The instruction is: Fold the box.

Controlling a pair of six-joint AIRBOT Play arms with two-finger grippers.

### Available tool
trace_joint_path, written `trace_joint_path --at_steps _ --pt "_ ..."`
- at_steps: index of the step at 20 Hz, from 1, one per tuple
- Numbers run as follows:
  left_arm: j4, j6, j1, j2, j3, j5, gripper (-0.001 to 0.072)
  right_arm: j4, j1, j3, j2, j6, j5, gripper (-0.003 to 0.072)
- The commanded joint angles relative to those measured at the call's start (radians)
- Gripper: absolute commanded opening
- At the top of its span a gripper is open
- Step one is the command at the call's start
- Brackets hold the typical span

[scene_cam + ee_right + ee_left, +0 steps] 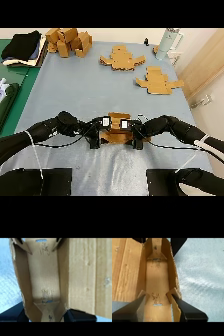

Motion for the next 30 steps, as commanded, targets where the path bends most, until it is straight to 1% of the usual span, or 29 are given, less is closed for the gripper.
trace_joint_path --at_steps 1,3,5,6,7,8,12,13,14,16,18,19,20,21,23,25,27,29,30 --pt "-0.003 -0.021 -0.005 -0.005 0.0 0.004 0.054 0.001 0.0 0.001 0.0 0.001 0.0 0.0502" --pt "0.0 -0.028 -0.005 -0.005 0.0 0.005 0.054 0.001 0.0 0.001 0.0 0.001 0.0 0.0502" --pt "0.03 -0.086 -0.003 0.002 0.0 0.008 0.0535 0.001 0.0 0.001 0.0 0.001 0.0 0.0502" --pt "0.072 -0.135 -0.003 0.014 0.0 0.005 0.0388 0.001 0.0 0.001 0.0 0.001 0.001 0.0502" --pt "0.141 -0.19 -0.003 0.036 0.001 -0.001 0.0132 0.001 0.0 0.001 0.0 0.001 0.0 0.0502" --pt "0.23 -0.256 -0.003 0.072 0.002 -0.01 0.0016 0.001 0.0 0.001 0.0 0.001 0.0 0.0502" --pt "0.469 -0.595 -0.003 0.262 0.002 -0.033 0.0015 0.001 0.0 0.001 0.0 0.001 0.0 0.0502" --pt "0.531 -0.712 -0.003 0.312 0.002 -0.032 0.0015 0.001 0.0 0.001 0.0 0.001 0.001 0.0502" --pt "0.607 -0.879 0.0 0.362 0.002 -0.034 0.0015 0.001 0.0 0.001 0.0 0.001 0.0 0.0502" --pt "0.751 -1.278 0.035 0.437 0.002 -0.08 0.0016 0.001 0.0 0.001 0.0 0.001 0.0 0.0502" --pt "0.898 -1.669 0.101 0.469 0.001 -0.168 0.0015 0.001 0.0 0.001 0.0 0.001 0.0 0.0502" --pt "0.946 -1.8 0.141 0.467 -0.003 -0.211 0.0015 0.002 0.0 0.001 0.0 0.001 0.0 0.0502" --pt "0.962 -1.857 0.182 0.46 -0.014 -0.24 0.0015 0.001 0.0 0.001 0.0 0.001 0.0 0.0502" --pt "0.957 -1.856 0.212 0.446 -0.029 -0.246 0.0015 0.001 0.0 0.001 0.0 0.001 0.0 0.0502" --pt "0.905 -1.845 0.225 0.394 -0.045 -0.247 0.0015 0.001 0.0 0.001 0.0 0.001 0.0 0.0502" --pt "0.758 -1.759 0.217 0.324 -0.055 -0.233 0.0015 0.001 0.0 0.001 0.0 0.001 0.0 0.0502" --pt "0.599 -1.625 0.18 0.241 -0.063 -0.178 0.0015 0.001 0.0 0.001 0.0 0.001 0.001 0.0502" --pt "0.52 -1.586 0.132 0.171 -0.063 -0.102 0.0015 0.001 0.0 0.001 0.0 0.001 0.0 0.0502" --pt "0.51 -1.584 0.103 0.138 -0.063 -0.065 0.0015 0.001 0.0 0.001 0.0 0.001 0.001 0.0502"
